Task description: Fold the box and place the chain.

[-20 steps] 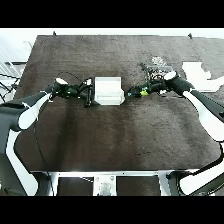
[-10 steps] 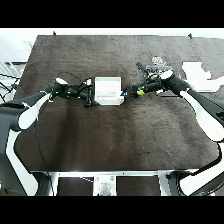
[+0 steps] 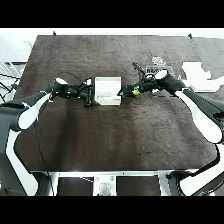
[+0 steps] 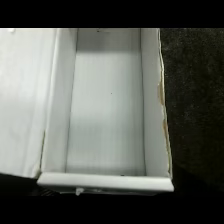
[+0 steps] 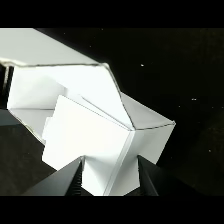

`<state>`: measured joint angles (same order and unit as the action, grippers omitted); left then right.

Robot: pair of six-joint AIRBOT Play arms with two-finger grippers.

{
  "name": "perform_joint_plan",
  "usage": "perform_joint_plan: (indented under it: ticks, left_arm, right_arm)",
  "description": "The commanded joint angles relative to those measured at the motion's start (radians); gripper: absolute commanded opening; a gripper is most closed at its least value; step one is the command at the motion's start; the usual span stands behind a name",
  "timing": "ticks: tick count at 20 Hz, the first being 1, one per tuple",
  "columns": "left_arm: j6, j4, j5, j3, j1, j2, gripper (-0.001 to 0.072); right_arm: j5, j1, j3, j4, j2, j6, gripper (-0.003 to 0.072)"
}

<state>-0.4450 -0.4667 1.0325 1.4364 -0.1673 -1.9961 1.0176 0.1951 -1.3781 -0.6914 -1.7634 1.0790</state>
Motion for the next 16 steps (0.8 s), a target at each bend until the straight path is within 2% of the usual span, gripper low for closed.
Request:
perform_joint_plan:
  ticks: [1, 5, 9, 13, 16]
  left_arm:
    - [0.000, 0.000, 0.000, 0.000, 0.000, -0.001, 0.0417]
    - [0.000, 0.000, 0.000, 0.000, 0.000, -0.001, 0.0418]
    - [0.000, 0.000, 0.000, 0.000, 0.000, -0.001, 0.0417]
    - [0.000, 0.000, 0.000, 0.000, 0.000, -0.001, 0.0417]
    - [0.000, 0.000, 0.001, 0.000, 0.000, -0.001, 0.0418]
  right_arm:
    - [-0.031, 0.020, -0.003, -0.043, 0.000, 0.048, 0.0423]
    - [-0.060, 0.041, -0.005, -0.090, 0.000, 0.095, 0.0423]
    - [-0.071, 0.085, -0.062, -0.271, -0.014, 0.249, 0.0423]
    - [-0.028, 0.138, -0.146, -0.456, -0.042, 0.423, 0.0423]
    - [0.077, 0.185, -0.249, -0.613, -0.084, 0.559, 0.0424]
